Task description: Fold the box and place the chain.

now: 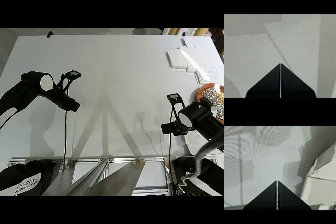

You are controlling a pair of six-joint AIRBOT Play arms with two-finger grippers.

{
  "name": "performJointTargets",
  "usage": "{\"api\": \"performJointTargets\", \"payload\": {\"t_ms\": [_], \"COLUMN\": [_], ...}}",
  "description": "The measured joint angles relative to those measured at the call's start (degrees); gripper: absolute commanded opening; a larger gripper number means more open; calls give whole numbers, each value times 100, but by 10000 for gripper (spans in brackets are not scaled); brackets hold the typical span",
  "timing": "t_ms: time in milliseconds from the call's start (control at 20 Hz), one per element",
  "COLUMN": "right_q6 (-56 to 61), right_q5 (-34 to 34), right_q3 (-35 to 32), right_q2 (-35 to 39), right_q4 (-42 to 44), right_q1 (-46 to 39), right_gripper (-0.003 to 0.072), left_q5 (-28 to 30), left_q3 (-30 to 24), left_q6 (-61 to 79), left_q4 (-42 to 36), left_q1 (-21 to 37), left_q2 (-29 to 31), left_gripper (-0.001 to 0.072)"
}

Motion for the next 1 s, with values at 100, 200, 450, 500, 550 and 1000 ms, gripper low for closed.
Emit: {"api": "performJointTargets", "payload": {"t_ms": [100,200,450,500,550,1000], "right_q6": [0,0,2,0,0,-424], "right_q5": [0,0,0,0,0,-588], "right_q3": [0,0,0,0,0,74], "right_q2": [0,0,0,0,0,0], "right_q4": [0,0,0,0,0,-848], "right_q1": [0,0,0,0,0,-140], "right_gripper": [13,13,13,13,13,10], "left_q5": [-2,-2,0,0,0,-2], "left_q3": [0,0,0,0,0,0], "left_q6": [0,0,0,2,2,0], "left_q4": [0,0,0,0,0,0], "left_q1": [0,0,0,0,0,0], "left_q2": [0,0,0,0,0,0], "left_gripper": [10,10,10,10,10,10]}}
